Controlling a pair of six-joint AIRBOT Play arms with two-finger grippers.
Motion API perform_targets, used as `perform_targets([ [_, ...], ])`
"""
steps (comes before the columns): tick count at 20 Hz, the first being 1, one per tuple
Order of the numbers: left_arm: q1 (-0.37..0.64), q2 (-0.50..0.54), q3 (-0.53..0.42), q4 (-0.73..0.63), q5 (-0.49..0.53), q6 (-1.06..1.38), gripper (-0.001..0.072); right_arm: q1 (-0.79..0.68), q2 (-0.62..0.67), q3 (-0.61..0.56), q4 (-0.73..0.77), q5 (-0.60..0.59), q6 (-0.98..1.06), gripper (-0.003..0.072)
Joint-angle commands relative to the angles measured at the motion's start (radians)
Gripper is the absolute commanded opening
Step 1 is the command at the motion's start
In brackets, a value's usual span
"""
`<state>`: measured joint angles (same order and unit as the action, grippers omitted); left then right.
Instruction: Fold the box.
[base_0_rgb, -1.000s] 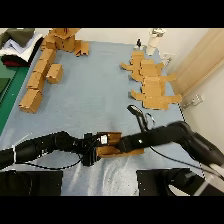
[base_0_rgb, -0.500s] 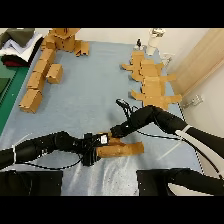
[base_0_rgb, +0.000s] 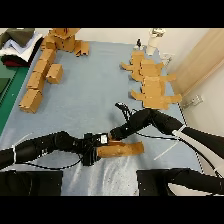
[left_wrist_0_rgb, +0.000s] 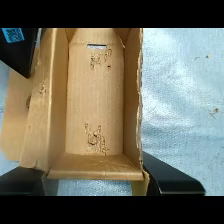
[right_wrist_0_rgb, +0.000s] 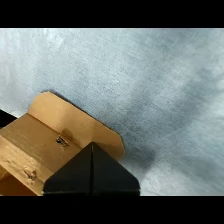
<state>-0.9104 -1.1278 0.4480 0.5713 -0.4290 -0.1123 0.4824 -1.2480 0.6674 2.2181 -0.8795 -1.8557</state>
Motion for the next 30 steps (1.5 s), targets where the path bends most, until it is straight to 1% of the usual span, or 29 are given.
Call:
perform_targets([
  [1, 0.000, 0.000, 0.000, 0.001, 0.000, 0.001, 0.0411, 0.005, -0.002, -0.012, -0.003, 0.016, -0.003, 0.0001],
  [4, 0.000, 0.000, 0.000, 0.001, 0.000, 0.001, 0.0411, 0.020, -0.001, -0.012, -0.014, 0.022, -0.006, 0.0000],
  [6, 0.000, 0.000, 0.000, 0.001, 0.000, 0.001, 0.0411, 0.019, 0.037, 0.002, -0.087, 0.036, -0.011, 0.0000],
  [9, 0.000, 0.000, 0.000, 0.001, 0.000, 0.001, 0.0411, -0.008, 0.197, 0.050, -0.303, 0.013, 0.084, 0.0000],
  [11, 0.000, 0.000, 0.000, 0.001, 0.000, 0.001, 0.0411, -0.015, 0.340, 0.058, -0.432, -0.039, 0.132, 0.0001],
  [12, 0.000, 0.000, 0.000, 0.001, 0.000, 0.001, 0.0411, -0.015, 0.407, 0.056, -0.467, -0.090, 0.135, 0.0000],
  [14, 0.000, 0.000, 0.000, 0.001, 0.001, 0.001, 0.0410, -0.011, 0.507, 0.035, -0.464, -0.203, 0.127, 0.0000],
  [15, 0.000, 0.000, 0.000, 0.001, 0.001, 0.001, 0.0411, 0.001, 0.549, 0.009, -0.443, -0.249, 0.085, 0.0000],
  [17, 0.000, 0.000, 0.000, 0.001, 0.000, 0.001, 0.0411, 0.037, 0.628, -0.075, -0.328, -0.353, -0.135, 0.0003],
  [18, 0.000, 0.000, 0.000, 0.001, 0.000, 0.001, 0.0411, 0.060, 0.661, -0.126, -0.280, -0.387, -0.257, 0.0021],
  [19, 0.000, 0.000, 0.000, 0.001, 0.000, 0.001, 0.0411, 0.083, 0.678, -0.171, -0.290, -0.375, -0.298, 0.0223],
  [20, 0.000, 0.000, 0.000, 0.001, 0.001, 0.001, 0.0411, 0.098, 0.681, -0.213, -0.327, -0.335, -0.304, 0.0476],
  [21, 0.000, 0.000, 0.000, 0.001, 0.000, 0.001, 0.0411, 0.100, 0.678, -0.246, -0.348, -0.287, -0.311, 0.0555],
  [22, 0.000, 0.000, 0.000, 0.001, 0.000, 0.001, 0.0411, 0.100, 0.667, -0.275, -0.365, -0.235, -0.351, 0.0601],
  [25, 0.000, 0.000, 0.000, 0.000, 0.000, 0.001, 0.0411, 0.100, 0.608, -0.295, -0.363, -0.123, -0.533, 0.0601],
  [28, 0.000, 0.000, 0.000, 0.001, 0.001, 0.001, 0.0411, 0.100, 0.573, -0.294, -0.307, 0.026, -0.664, 0.0601],
  [30, 0.000, 0.000, 0.000, 0.001, 0.001, 0.001, 0.0411, 0.100, 0.563, -0.294, -0.237, 0.055, -0.731, 0.0600],
])
